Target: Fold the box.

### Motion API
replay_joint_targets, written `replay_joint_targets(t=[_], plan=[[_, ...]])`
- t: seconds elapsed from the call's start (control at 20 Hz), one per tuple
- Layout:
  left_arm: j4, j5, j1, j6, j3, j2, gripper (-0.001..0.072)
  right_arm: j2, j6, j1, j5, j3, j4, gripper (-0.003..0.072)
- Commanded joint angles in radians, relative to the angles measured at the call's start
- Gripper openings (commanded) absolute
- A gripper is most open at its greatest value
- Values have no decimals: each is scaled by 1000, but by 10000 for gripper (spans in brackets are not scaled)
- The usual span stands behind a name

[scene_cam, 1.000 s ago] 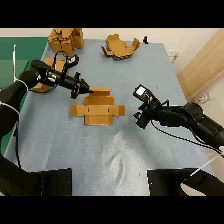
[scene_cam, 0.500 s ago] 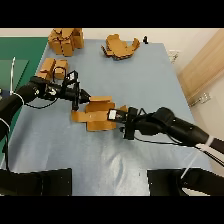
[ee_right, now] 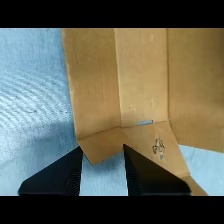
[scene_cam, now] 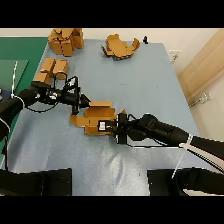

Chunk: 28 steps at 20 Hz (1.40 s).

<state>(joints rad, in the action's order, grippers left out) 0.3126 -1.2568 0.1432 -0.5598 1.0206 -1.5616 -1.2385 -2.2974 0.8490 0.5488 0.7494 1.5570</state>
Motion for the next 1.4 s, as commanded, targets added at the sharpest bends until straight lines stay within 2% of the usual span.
replay_joint_targets(t=[0.0,0.45,0.7,0.75,0.85,1.15,1.25,1.3,1.35], plan=[[1,-2,0,-2,-6,-1,10,-24,0,31,-43,1,16,387],[3,-38,0,1,-5,0,11,-31,71,35,-88,36,20,387],[11,-130,0,9,-5,0,15,-32,227,35,-83,61,-173,388],[15,-142,0,11,-5,0,16,-32,279,35,-72,61,-219,398],[33,-141,0,11,-5,0,16,-29,399,35,-69,61,-306,530],[64,-141,0,29,-5,0,16,-26,441,35,-75,61,-372,553],[71,-140,0,30,-5,0,16,-26,502,35,-72,61,-445,553],[71,-140,0,30,-5,0,16,-26,557,35,-71,61,-484,595],[71,-141,0,30,-5,0,16,-26,572,35,-71,61,-495,595]])
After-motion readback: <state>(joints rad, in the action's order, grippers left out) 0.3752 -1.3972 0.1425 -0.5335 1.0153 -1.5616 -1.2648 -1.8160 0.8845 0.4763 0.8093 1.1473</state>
